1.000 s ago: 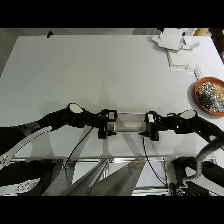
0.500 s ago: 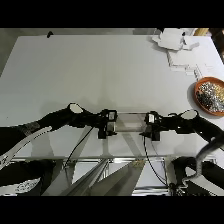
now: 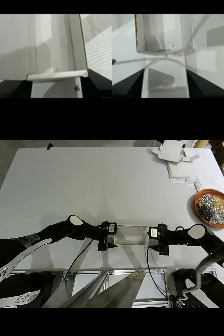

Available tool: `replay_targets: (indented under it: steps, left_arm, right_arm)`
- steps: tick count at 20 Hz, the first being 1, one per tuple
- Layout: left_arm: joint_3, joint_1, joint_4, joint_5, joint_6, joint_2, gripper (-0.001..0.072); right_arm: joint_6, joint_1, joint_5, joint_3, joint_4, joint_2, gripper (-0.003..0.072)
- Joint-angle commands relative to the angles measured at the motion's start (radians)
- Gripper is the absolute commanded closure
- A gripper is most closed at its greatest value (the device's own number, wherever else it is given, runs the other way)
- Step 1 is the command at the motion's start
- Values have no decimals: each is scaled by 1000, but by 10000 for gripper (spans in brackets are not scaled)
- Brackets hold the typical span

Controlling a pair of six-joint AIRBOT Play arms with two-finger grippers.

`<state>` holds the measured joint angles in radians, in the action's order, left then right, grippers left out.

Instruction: Fold the box and place the chain.

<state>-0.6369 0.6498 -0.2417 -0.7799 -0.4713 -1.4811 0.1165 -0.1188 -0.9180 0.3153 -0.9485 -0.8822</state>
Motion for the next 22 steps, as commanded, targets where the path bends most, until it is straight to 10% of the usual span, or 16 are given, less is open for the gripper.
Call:
replay_targets:
  steps: [1, 10, 14, 22]
  left_arm:
    - [-1, 0, 0, 2, 0, 1, 438]
    - [-1, 0, 0, 2, 0, 1, 438]
    - [-1, 0, 0, 2, 0, 1, 438]
    - [-1, 0, 0, 2, 0, 1, 438]
  right_arm:
    - [-222, 0, -36, 1, -207, 117, 237]
    - [-247, -79, 8, 1, 372, 253, 316]
    - [-220, -192, 293, 1, 510, 182, 665]
    - [-264, -205, 459, 72, 550, -155, 665]
